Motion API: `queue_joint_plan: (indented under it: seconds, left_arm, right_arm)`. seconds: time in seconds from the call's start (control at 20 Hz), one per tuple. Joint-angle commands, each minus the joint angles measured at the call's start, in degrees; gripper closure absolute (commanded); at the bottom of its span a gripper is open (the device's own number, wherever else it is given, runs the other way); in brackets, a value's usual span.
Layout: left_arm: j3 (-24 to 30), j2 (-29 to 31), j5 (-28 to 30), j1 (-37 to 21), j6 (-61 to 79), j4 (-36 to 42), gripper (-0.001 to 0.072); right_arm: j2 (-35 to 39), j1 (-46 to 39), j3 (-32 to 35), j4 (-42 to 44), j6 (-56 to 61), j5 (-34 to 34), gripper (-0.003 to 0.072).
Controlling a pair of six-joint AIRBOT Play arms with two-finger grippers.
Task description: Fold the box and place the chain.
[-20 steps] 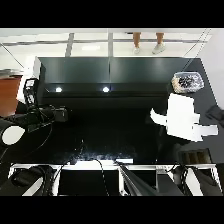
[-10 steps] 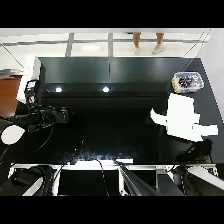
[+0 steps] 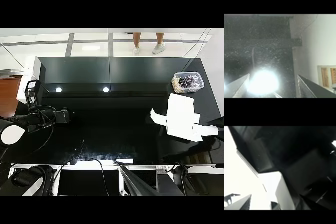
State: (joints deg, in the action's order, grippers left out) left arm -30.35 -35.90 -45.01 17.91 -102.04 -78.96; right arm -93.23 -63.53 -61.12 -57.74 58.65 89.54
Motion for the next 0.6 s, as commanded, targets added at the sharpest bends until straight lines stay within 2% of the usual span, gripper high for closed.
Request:
queue_joint_plan:
  seconds: [0.0, 0.1, 0.4, 0.45, 0.5, 0.55]
  left_arm:
    - [0.0, 0.0, 0.0, 0.0, 0.0, 0.02, 0.0]
    - [0.0, 0.0, 0.02, -0.04, 0.02, -0.07, 0.0]
    - [0.0, 0.0, 0.02, -0.04, 0.0, -0.04, 0.0]
    - [0.0, 0.0, 0.02, -0.04, 0.0, -0.04, 0.0001]
    - [0.0, 0.0, 0.02, -0.04, 0.0, -0.04, 0.0001]
    - [0.0, 0.0, 0.02, -0.04, 0.0, -0.04, 0.0]
  right_arm:
    - [-4.09, 3.91, -2.21, -1.4, -2.12, 2.19, -0.0007]
    - [-4.9, 4.81, -2.21, -4.11, -2.08, 1.36, -0.0007]
    - [-4.94, 5.09, -2.21, -3.56, -2.08, 3.32, -0.0005]
    - [-4.94, 5.07, -2.21, -3.56, -2.12, 3.69, 0.0168]
    - [-4.94, 5.09, -2.21, -3.56, -2.21, 3.91, 0.0379]
    - [-4.94, 5.09, -2.21, -3.48, -2.49, 4.33, 0.0382]
